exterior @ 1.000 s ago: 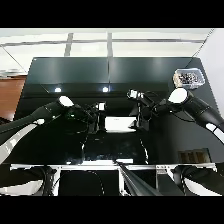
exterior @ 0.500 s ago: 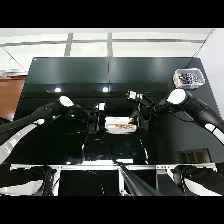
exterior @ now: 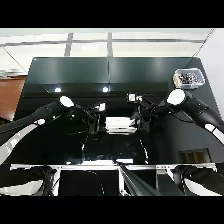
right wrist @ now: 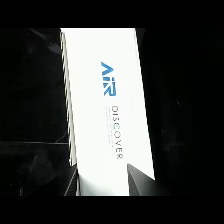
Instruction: Fold the box and place the chain.
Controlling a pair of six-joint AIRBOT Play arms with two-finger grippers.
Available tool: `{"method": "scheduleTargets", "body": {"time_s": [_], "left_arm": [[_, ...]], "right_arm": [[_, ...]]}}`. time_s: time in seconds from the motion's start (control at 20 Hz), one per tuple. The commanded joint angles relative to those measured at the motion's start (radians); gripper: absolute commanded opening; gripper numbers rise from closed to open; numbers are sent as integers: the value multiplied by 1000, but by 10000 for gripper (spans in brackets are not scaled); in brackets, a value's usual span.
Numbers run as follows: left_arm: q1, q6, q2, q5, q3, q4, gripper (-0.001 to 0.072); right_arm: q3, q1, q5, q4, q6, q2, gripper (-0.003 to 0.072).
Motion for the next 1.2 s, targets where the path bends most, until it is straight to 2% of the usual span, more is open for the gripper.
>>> {"method": "scheduleTargets", "body": {"time_s": [0.0, 0.95, 1.0, 1.05, 1.15], "left_arm": [[0, 0, -1, 0, 0, 0, 350], [0, 0, -1, 0, 0, 0, 350], [0, 0, -1, -1, 0, 0, 350], [0, 0, -1, -1, 0, 0, 350], [0, 0, -1, -1, 0, 0, 350]], "right_arm": [[0, 0, 4, -8, 0, 0, 370], [1, -1, 9, -45, 0, 16, 366], [1, -1, 9, -45, 0, 16, 362], [3, -1, 9, -45, 3, 17, 300], [3, -1, 0, -43, 4, 23, 301]]}}
